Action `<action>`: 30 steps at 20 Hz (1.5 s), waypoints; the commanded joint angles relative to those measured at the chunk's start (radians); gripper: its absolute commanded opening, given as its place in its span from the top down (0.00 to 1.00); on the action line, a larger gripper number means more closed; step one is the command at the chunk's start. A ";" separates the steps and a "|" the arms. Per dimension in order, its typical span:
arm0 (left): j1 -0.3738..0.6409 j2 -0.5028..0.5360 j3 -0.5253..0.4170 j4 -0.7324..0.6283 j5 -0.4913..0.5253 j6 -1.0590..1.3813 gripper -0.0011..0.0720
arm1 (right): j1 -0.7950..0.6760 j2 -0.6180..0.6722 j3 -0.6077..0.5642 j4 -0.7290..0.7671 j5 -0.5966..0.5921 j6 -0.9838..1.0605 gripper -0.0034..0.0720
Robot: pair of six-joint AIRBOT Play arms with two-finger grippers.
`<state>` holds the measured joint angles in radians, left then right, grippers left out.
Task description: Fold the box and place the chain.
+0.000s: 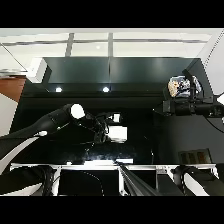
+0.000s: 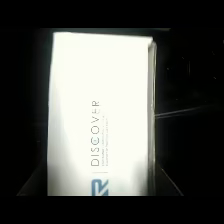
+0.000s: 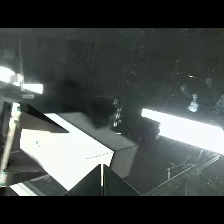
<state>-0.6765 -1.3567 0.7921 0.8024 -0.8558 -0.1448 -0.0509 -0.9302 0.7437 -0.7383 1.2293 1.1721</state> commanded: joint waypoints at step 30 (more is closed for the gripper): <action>1.178 -0.052 0.236 0.444 0.142 -0.684 0.35 | -0.001 0.001 0.001 0.000 -0.007 0.002 0.92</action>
<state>0.4805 -1.3380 0.9577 1.2465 -0.7605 -0.8658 -0.0509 -0.9298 0.7437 -0.7383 1.2251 1.1728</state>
